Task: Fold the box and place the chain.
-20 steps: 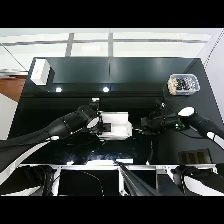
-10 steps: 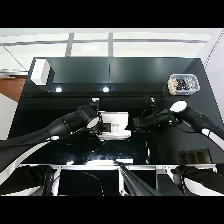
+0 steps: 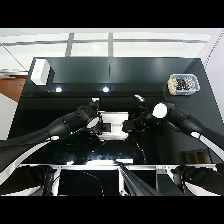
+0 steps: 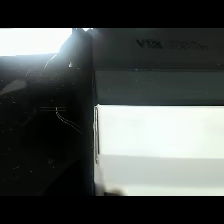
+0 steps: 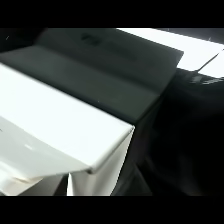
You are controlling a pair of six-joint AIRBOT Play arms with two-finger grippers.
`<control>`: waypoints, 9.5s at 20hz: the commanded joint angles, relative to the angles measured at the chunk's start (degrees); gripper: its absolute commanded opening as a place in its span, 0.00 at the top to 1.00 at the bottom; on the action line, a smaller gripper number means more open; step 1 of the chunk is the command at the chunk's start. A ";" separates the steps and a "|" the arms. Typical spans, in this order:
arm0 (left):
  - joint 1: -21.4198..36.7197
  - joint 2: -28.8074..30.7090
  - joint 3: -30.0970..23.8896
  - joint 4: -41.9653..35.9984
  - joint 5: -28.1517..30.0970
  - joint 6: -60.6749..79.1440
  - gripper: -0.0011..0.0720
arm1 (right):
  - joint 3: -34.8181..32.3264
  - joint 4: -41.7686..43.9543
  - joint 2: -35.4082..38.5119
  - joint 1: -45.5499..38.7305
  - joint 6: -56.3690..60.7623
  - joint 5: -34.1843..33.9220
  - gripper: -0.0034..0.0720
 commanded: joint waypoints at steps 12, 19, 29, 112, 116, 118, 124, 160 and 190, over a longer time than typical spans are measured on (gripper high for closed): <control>0.04 0.02 0.04 0.48 0.02 0.00 0.95 | 12.48 -24.74 -7.02 12.66 39.50 9.68 0.67; 0.04 0.02 0.04 0.44 0.00 0.00 0.95 | 13.00 -24.37 -9.42 12.66 41.18 11.39 0.67; 0.04 0.02 0.04 0.46 0.04 0.00 0.95 | 13.00 -24.55 -10.40 12.66 41.92 11.43 0.69; 0.26 0.02 0.04 0.83 0.44 -0.02 0.95 | 55.78 -18.80 -6.05 -45.42 -9.40 18.78 0.90; 0.26 0.02 0.04 0.83 0.37 0.00 0.95 | 55.78 -14.32 5.14 -45.33 -11.32 19.41 0.90; 0.26 0.02 0.04 0.83 0.11 0.00 0.95 | 55.80 -12.17 9.51 -44.76 -12.09 20.50 0.90; 0.26 0.02 0.04 0.81 -0.42 0.00 0.95 | 55.74 -11.63 17.62 -35.12 -12.68 27.34 0.90; 0.26 0.02 0.04 0.83 -0.17 0.00 0.95 | 25.40 7.82 9.60 -1.55 -24.17 23.17 0.90; 0.26 0.02 0.04 0.83 -1.09 -0.04 0.95 | -17.77 13.92 16.35 -19.28 -85.13 -6.80 0.00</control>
